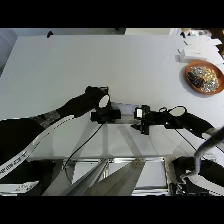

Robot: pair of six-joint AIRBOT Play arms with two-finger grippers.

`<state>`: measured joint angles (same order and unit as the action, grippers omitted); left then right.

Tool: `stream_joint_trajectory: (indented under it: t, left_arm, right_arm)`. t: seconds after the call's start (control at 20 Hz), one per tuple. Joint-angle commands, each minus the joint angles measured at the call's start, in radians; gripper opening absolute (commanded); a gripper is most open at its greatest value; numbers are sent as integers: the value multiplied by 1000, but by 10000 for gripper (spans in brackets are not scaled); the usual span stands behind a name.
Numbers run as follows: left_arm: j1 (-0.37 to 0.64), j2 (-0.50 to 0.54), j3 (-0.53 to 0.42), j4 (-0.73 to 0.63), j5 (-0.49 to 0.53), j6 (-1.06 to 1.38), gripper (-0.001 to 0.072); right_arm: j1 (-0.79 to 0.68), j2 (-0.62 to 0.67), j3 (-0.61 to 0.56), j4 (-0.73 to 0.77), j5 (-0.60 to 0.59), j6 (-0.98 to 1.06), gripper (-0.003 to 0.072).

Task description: Fold the box and place the chain.

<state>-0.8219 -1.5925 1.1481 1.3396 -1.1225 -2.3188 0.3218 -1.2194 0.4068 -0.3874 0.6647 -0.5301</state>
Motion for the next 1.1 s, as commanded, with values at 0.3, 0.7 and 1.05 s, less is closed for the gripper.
stream_joint_trajectory:
  t: [0.3, 0.7, 1.05]
  left_arm:
    - [119, 292, -1, 4, -163, 456, 323]
    - [327, 586, -402, -296, 172, 1858, 641]
    - [395, 367, -532, -719, 259, 2594, 662]
  right_arm:
    - [0, 1, 0, 0, 2, -2, 405]
    - [0, 1, 0, 0, 2, -2, 405]
    - [0, 1, 0, 0, 2, -2, 405]
